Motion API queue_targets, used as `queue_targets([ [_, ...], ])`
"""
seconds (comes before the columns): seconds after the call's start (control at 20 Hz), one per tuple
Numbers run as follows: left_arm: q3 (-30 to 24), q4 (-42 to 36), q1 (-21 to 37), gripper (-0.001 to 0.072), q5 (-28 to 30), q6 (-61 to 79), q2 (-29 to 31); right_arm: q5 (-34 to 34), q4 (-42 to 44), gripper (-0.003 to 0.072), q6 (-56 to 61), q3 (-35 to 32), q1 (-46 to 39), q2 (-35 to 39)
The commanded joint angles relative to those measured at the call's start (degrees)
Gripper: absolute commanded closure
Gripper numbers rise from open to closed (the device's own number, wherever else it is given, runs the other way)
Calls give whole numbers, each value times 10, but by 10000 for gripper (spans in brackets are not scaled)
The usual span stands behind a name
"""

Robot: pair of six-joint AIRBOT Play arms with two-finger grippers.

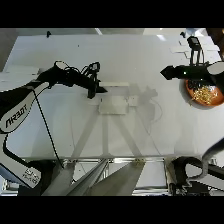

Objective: Fold the box and place the chain.

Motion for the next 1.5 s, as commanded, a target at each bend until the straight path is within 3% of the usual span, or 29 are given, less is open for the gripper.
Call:
queue_targets([
  [0.0, 0, -4, -8, 710, 3, 10, -10, 0, 0, 235, 0, 1, 0, 0],
  [1.3, 0, -5, -8, 696, 12, 10, -11, 0, 1, 235, 0, 1, 0, 0],
  [1.45, 0, -5, -8, 696, 12, 10, -11, -28, 24, 234, 0, 1, 0, 0],
])
